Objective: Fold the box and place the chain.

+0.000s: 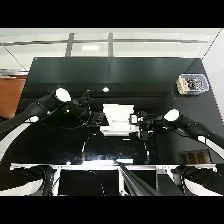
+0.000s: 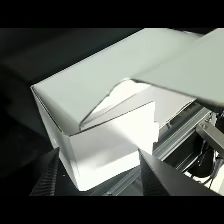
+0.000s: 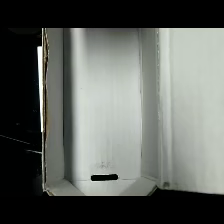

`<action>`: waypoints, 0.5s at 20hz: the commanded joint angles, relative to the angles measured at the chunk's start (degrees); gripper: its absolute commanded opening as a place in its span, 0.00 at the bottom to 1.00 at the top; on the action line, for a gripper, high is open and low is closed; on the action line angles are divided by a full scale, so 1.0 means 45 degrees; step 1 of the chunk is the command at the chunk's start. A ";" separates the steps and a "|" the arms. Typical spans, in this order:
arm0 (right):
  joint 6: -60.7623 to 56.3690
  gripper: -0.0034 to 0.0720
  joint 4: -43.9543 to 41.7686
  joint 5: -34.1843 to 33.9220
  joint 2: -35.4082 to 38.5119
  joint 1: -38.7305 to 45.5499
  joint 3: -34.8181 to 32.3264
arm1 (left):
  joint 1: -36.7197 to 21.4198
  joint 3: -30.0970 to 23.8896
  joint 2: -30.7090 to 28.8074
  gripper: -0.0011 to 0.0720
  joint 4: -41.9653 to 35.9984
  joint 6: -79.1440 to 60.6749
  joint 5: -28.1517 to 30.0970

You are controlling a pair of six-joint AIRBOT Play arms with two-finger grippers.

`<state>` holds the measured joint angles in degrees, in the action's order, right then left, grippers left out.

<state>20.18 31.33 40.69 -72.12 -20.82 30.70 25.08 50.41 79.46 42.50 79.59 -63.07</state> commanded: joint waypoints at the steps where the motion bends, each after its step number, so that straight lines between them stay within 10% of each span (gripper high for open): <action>1: -0.0005 0.22 -0.0005 -0.0005 0.0000 -0.0005 0.0000 | 0.0253 0.0180 -0.0010 0.78 0.0126 0.0466 0.0505; 10: -0.0005 0.22 -0.0010 -0.0005 0.0000 -0.0005 0.0000 | 0.1418 0.0593 -0.0010 0.71 0.2399 0.2871 0.1321</action>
